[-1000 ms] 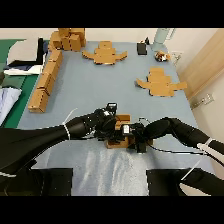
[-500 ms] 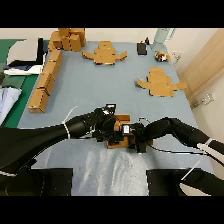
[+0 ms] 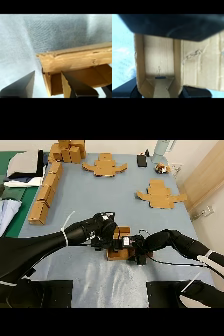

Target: Fold the box.

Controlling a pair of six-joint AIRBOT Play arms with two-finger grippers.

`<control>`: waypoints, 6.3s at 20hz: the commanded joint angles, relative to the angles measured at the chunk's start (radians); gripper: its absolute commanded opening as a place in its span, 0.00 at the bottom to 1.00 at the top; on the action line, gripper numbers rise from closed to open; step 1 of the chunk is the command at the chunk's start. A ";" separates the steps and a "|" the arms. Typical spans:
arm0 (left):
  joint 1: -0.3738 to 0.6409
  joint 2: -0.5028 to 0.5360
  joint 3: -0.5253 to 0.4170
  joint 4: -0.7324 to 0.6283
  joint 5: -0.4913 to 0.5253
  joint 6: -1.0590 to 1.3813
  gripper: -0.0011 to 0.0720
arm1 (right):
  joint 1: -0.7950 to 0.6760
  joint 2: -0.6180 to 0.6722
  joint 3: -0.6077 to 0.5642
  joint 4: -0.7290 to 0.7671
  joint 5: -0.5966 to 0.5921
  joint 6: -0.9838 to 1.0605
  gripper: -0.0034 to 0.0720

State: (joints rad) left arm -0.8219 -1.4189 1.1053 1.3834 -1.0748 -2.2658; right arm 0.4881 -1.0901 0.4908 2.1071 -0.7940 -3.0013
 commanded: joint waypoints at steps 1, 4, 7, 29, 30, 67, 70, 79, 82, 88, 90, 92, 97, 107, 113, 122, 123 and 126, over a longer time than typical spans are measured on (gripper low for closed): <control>-0.001 -0.012 -0.010 0.000 -0.015 0.000 0.68 | 0.000 0.000 0.000 0.001 0.000 0.001 0.57; -0.002 -0.031 -0.011 0.000 0.002 -0.008 0.68 | 0.000 0.000 0.000 0.001 0.000 0.001 0.57; -0.002 -0.053 -0.011 -0.010 0.002 -0.013 0.65 | 0.000 0.000 0.000 0.001 0.000 0.001 0.57; -0.024 -0.072 0.001 -0.018 0.000 0.001 0.83 | 0.000 0.000 0.000 0.001 0.000 0.001 0.57; -0.024 -0.070 0.007 -0.018 -0.006 0.001 0.83 | 0.000 0.000 0.000 0.001 0.000 0.001 0.57; 0.499 -0.056 0.187 -0.287 -0.136 1.268 0.03 | 0.000 0.000 0.000 0.001 0.000 0.001 0.57; 0.499 0.025 -0.033 -0.358 0.039 1.441 0.03 | 0.000 0.000 0.000 0.000 0.000 0.001 0.57; 0.425 0.181 -0.381 -0.526 0.135 1.889 0.78 | 0.000 0.000 0.000 0.000 0.000 0.001 0.57; 0.407 0.180 -0.381 -0.615 0.153 2.028 0.84 | 0.000 0.000 0.000 0.000 0.000 0.001 0.57; 0.382 0.225 -0.434 -0.660 0.330 2.104 0.98 | 0.000 0.000 0.000 0.000 0.000 0.001 0.57; 0.373 0.276 -0.501 -0.666 0.425 2.105 0.98 | 0.000 0.000 0.000 0.000 0.000 0.001 0.57; 0.373 0.328 -0.568 -0.665 0.476 2.105 0.98 | 0.000 0.000 0.000 0.000 0.000 0.001 0.57; 0.327 0.367 -0.606 -0.674 0.467 2.123 0.98 | 0.000 0.000 0.000 0.000 0.000 0.001 0.57; 0.241 0.247 -0.520 -0.698 0.520 2.118 0.98 | 0.000 0.000 0.000 -0.001 0.000 0.001 0.57; 0.224 0.247 -0.521 -0.705 0.489 2.120 0.98 | 0.000 0.000 0.000 -0.001 0.000 0.001 0.57; 0.212 0.197 -0.516 -0.708 0.498 2.129 0.98 | 0.000 0.000 0.000 -0.001 0.000 0.001 0.57; 0.206 0.197 -0.512 -0.708 0.509 2.129 0.98 | 0.000 0.000 0.000 -0.001 0.000 0.001 0.57; 0.204 0.197 -0.504 -0.708 0.522 2.129 0.98 | 0.000 0.000 0.000 -0.001 0.000 0.001 0.57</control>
State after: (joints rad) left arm -0.6136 -1.2182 0.5953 0.6758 -0.5655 -0.1390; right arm 0.4881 -1.0901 0.4908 2.1063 -0.7940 -3.0005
